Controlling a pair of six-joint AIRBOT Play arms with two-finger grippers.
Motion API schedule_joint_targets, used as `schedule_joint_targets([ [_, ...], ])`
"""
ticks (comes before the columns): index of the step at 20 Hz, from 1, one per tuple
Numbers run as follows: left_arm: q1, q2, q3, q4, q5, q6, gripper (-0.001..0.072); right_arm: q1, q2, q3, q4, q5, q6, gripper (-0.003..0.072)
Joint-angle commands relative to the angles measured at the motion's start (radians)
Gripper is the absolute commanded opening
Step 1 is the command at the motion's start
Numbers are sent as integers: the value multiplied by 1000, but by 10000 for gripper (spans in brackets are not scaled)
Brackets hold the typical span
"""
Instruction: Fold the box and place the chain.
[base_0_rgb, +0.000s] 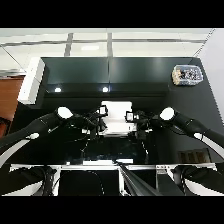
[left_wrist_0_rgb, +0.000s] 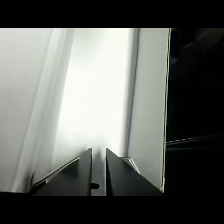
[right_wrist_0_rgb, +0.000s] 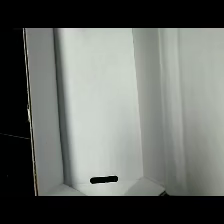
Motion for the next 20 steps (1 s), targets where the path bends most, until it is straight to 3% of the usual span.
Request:
schedule_joint_targets([
  [1,-5,-4,0,-2,10,0,120,1,-1,0,0,0,-1,130],
  [2,-5,-4,0,-2,10,0,311,1,-1,0,0,0,0,130],
  [3,-5,-4,0,-1,10,0,352,1,-1,0,0,0,0,130],
  [4,-5,-4,0,10,10,0,228,1,-1,0,0,0,-1,130],
  [5,-5,-4,1,21,5,5,29,1,-1,0,0,0,0,130],
  [6,-5,-4,0,15,-4,4,155,1,-1,0,0,0,0,130],
  [7,-5,-4,1,5,-6,1,334,1,-1,0,0,0,0,130],
  [8,-4,0,1,11,-6,-6,310,1,-1,0,0,0,0,130],
  [9,0,11,1,37,-10,-12,97,1,-1,0,0,0,0,130],
  [10,8,37,1,84,-22,-35,24,1,-1,0,0,0,0,130],
  [15,129,301,0,370,-73,-430,24,1,-1,0,0,0,0,130],
  [18,277,452,-4,628,-74,-885,24,1,-1,0,0,0,0,130],
  [20,417,470,-21,732,-91,-1304,25,1,-1,0,0,0,0,130],
])
